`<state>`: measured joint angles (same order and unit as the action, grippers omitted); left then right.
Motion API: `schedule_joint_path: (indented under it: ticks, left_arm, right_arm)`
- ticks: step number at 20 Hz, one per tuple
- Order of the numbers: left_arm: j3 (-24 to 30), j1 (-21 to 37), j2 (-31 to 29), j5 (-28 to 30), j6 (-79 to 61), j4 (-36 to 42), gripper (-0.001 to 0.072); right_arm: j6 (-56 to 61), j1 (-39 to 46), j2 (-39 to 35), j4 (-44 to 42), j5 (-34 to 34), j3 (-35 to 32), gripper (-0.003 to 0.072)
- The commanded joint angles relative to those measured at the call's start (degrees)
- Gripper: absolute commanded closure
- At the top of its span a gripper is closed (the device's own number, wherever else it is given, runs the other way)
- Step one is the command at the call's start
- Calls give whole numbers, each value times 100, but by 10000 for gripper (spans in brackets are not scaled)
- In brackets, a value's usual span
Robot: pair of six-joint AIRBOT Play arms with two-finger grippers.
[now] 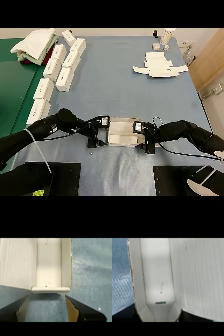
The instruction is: Fold the box.
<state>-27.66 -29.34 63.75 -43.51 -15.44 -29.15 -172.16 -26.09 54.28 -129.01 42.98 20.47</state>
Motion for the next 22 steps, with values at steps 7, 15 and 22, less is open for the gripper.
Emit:
schedule_joint_path:
  ticks: [7,15,22]
  left_arm:
    - [7,-297,205,85,-378,424,15]
    - [-9,-498,417,466,-254,431,15]
    - [-11,-704,431,763,-26,264,15]
  right_arm:
    - [2,-4,2,0,-2,4,125]
    - [2,-4,2,0,-2,4,125]
    - [2,-4,2,0,-2,4,125]
